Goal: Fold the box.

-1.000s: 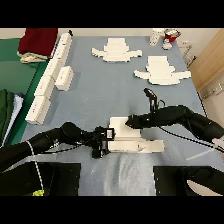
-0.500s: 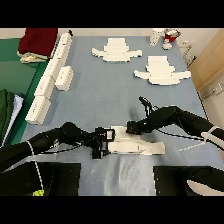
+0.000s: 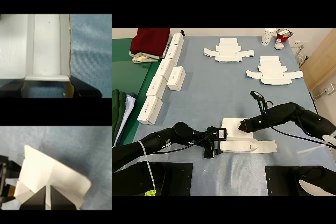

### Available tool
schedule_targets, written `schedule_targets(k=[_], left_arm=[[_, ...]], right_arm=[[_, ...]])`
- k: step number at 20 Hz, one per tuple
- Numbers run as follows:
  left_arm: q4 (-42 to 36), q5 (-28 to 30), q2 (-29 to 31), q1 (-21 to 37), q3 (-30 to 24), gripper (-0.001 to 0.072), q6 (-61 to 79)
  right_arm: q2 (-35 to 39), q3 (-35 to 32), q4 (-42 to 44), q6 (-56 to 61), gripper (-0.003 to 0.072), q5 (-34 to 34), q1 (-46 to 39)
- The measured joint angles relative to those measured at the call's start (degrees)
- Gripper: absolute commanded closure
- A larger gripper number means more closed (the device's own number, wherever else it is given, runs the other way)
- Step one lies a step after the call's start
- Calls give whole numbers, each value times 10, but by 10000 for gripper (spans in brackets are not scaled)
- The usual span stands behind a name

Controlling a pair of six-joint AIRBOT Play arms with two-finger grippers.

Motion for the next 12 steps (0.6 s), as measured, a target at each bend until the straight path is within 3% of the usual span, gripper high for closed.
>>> schedule_targets(k=[3,5,7,9,11,12], left_arm=[[0,-2,0,0,0,287,0],[0,-2,0,0,0,287,0],[0,-3,0,0,0,287,1],[1,-3,0,0,0,287,1],[1,-3,0,0,0,287,1],[1,-3,0,0,0,287,1]], right_arm=[[72,3,-40,-54,604,-37,0],[120,-2,-55,-110,557,-95,0],[169,-18,-68,-163,316,-152,0],[209,-42,-92,-197,200,-186,0],[235,-68,-131,-220,196,-197,0],[241,-79,-148,-234,84,-196,0]])
